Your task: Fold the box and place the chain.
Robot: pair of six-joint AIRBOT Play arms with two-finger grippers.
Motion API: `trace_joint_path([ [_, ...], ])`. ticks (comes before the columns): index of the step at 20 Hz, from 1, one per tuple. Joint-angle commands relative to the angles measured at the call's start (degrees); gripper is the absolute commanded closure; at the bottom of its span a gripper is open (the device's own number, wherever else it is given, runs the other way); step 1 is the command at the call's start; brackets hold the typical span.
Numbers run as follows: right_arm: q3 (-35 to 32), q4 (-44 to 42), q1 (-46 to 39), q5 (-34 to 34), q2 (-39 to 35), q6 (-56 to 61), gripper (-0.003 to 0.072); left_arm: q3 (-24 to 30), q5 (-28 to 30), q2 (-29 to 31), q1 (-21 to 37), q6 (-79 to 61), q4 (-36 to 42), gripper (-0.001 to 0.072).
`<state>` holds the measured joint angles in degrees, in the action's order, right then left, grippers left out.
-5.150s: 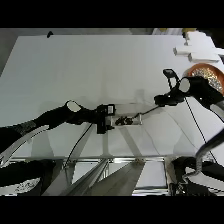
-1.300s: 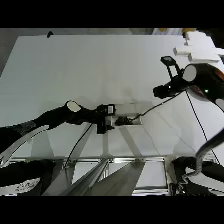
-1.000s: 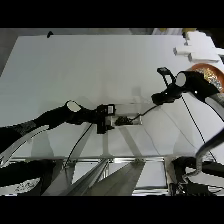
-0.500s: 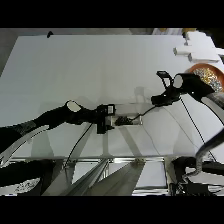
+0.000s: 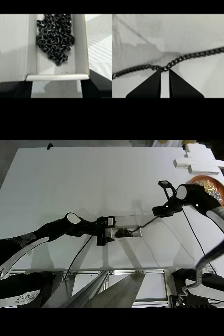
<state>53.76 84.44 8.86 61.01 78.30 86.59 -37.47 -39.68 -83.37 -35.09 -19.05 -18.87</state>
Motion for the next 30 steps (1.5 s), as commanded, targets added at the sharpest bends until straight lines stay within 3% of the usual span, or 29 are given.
trace_joint_path([
  [1,0.04,0.04,0.00,1.81,-4.63,-0.09,0.0673,0.00,0.00,0.00,-0.02,0.00,0.00,0.0503],
  [9,0.02,-3.61,6.60,8.92,-18.12,-1.60,0.0673,0.00,0.00,0.00,-0.02,-0.02,0.00,0.0503],
  [16,0.02,-12.61,18.80,8.61,-30.47,-1.53,0.0673,0.00,0.00,0.00,-0.02,0.00,0.00,0.0503],
  [20,0.02,-19.02,24.44,3.61,-31.12,-1.51,0.0673,0.00,0.00,0.00,0.00,-0.02,0.00,0.0503],
  [30,0.02,-18.82,30.36,-2.47,-22.58,-0.94,0.0672,0.00,0.00,0.00,-0.02,0.00,0.00,0.0503],
])
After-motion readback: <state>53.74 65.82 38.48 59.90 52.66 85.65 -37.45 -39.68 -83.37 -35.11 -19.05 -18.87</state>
